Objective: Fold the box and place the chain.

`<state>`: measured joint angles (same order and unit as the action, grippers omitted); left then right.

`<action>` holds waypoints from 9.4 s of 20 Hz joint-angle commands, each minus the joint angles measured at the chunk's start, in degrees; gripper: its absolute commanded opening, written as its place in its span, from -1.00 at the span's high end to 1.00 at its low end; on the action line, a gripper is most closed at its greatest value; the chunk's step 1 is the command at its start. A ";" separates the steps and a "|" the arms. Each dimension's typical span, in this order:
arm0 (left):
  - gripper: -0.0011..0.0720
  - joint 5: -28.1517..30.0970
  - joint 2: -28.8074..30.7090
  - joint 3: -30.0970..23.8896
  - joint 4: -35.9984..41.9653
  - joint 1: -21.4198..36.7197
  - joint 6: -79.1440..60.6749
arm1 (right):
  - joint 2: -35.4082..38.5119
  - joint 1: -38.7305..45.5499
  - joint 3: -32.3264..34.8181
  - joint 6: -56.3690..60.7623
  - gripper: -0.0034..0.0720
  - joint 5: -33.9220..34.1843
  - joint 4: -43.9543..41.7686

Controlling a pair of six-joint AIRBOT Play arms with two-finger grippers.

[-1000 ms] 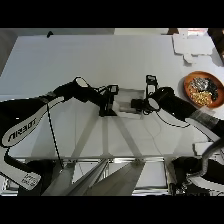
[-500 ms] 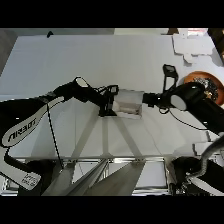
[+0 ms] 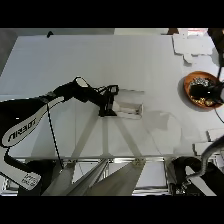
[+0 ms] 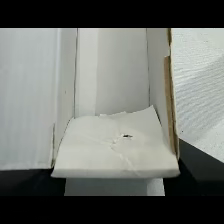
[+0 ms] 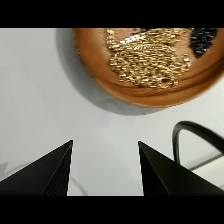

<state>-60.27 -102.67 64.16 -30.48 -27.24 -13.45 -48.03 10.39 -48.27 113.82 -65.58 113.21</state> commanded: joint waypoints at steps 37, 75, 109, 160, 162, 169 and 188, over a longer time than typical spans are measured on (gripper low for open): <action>0.22 0.02 0.02 -0.02 0.02 0.00 0.00 | -37.29 19.50 -15.19 -22.86 0.90 15.41 -11.67; 0.22 0.04 0.00 -0.02 0.02 0.00 -0.02 | -23.39 29.90 -15.28 -40.87 0.90 4.87 -28.39; 0.22 0.04 0.00 -0.02 0.02 0.00 0.00 | -21.51 -26.95 -15.28 -43.10 0.90 2.54 -43.67; 0.22 0.04 0.02 -0.02 0.02 0.02 0.00 | -30.75 -11.04 -0.63 -106.99 -0.36 11.39 -46.23; 0.22 0.04 0.02 -0.02 0.02 0.00 0.00 | -32.87 -11.04 -0.63 -107.01 -0.36 12.22 -46.25; 0.22 0.04 0.02 -0.02 0.02 0.00 -0.02 | -36.68 -11.04 -0.63 -106.88 -0.03 15.56 -48.78; 0.22 0.04 0.02 -0.02 0.02 0.02 0.00 | -15.91 -14.86 -0.66 -89.96 0.90 7.54 -46.60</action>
<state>-60.25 -102.67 64.16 -30.46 -27.24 -13.45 -67.70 -2.48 -48.86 20.82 -57.39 67.90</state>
